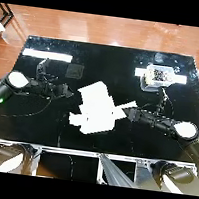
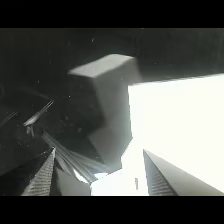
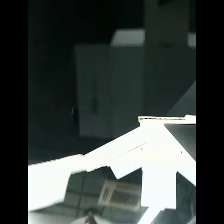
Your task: Fold the box and place the chain.
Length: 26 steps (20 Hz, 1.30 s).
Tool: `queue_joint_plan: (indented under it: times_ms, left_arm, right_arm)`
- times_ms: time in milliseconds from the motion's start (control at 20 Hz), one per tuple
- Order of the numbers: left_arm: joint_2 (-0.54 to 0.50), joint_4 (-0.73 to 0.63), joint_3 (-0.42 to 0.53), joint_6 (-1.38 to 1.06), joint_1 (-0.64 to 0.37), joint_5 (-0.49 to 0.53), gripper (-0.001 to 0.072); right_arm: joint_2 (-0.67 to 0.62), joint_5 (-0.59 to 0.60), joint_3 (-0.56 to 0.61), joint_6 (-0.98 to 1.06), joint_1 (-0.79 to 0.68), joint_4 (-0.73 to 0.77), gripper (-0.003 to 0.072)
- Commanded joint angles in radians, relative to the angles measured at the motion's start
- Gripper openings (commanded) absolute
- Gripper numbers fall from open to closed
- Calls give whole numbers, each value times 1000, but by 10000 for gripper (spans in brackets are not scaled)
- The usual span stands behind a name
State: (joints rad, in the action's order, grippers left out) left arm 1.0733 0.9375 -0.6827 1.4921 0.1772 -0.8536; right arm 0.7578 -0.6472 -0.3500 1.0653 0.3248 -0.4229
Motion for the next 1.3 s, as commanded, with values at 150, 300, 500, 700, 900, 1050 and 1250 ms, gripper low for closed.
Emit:
queue_joint_plan:
  times_ms: [150, 300, 500, 700, 900, 1050, 1250]
  left_arm:
    - [41, -11, 0, -14, -1, -45, 633]
    - [58, -52, 0, -116, -1, -89, 633]
    - [62, -67, 0, -158, -1, -111, 633]
    - [62, -67, 0, -185, -1, -106, 633]
    - [83, -99, 0, -274, -1, -121, 634]
    - [148, -216, 0, -455, 0, -168, 633]
    - [282, -441, 0, -746, 0, -223, 634]
  right_arm:
    - [-1, 27, 1, -215, 22, 0, 20]
    - [-1, 31, 2, -239, 22, -1, 20]
    - [-1, 31, 1, -240, 22, -8, 20]
    - [-1, 31, 1, -239, 22, -8, 20]
    - [-1, 31, 2, -239, 22, -8, 20]
    - [-1, 30, 2, -238, 22, -7, 20]
    - [-1, 23, 1, -232, 22, 1, 20]
